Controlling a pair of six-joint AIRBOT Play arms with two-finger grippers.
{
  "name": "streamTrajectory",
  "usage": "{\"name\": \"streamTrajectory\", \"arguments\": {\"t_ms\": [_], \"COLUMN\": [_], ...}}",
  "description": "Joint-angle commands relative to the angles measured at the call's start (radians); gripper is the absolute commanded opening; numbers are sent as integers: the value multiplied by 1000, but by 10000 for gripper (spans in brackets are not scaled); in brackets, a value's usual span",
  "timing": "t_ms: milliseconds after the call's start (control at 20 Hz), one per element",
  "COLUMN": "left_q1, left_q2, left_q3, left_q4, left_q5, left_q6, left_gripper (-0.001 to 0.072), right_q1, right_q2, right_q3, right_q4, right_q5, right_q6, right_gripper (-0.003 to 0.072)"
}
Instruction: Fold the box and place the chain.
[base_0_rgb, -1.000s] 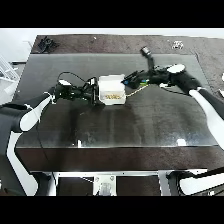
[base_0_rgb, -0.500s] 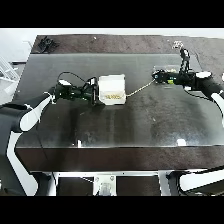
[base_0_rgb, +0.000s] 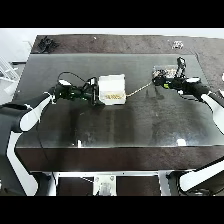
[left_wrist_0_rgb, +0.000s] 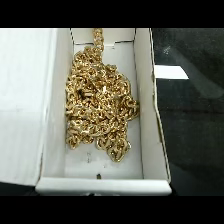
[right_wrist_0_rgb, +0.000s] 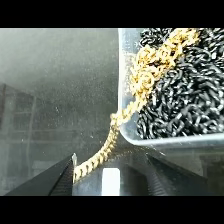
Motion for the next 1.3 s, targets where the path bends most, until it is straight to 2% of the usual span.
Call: {"name": "streamTrajectory", "arguments": {"t_ms": [0,100,150,250,300,350,550,950,1250], "left_q1": [1,1,1,1,1,1,1,1,1], "left_q2": [0,0,0,0,0,0,0,0,0], "left_q3": [0,0,0,0,0,0,0,0,0], "left_q4": [0,0,0,0,0,0,0,0,0], "left_q5": [0,-1,-2,-2,-2,-2,-2,-2,-2], "left_q6": [0,0,0,0,0,0,0,0,0], "left_gripper": [356,356,356,356,355,356,356,356,356], "right_q1": [36,58,64,64,55,43,29,171,291], "right_q2": [-39,-69,-86,-110,-111,-109,-7,398,534], "right_q3": [32,56,65,71,71,72,73,73,73], "right_q4": [3,2,2,2,1,5,45,-11,-35], "right_q5": [-11,-11,-11,-11,-14,-21,21,53,53], "right_q6": [29,53,54,73,76,80,79,41,18], "right_gripper": [535,518,480,283,85,6,3,3,3]}}
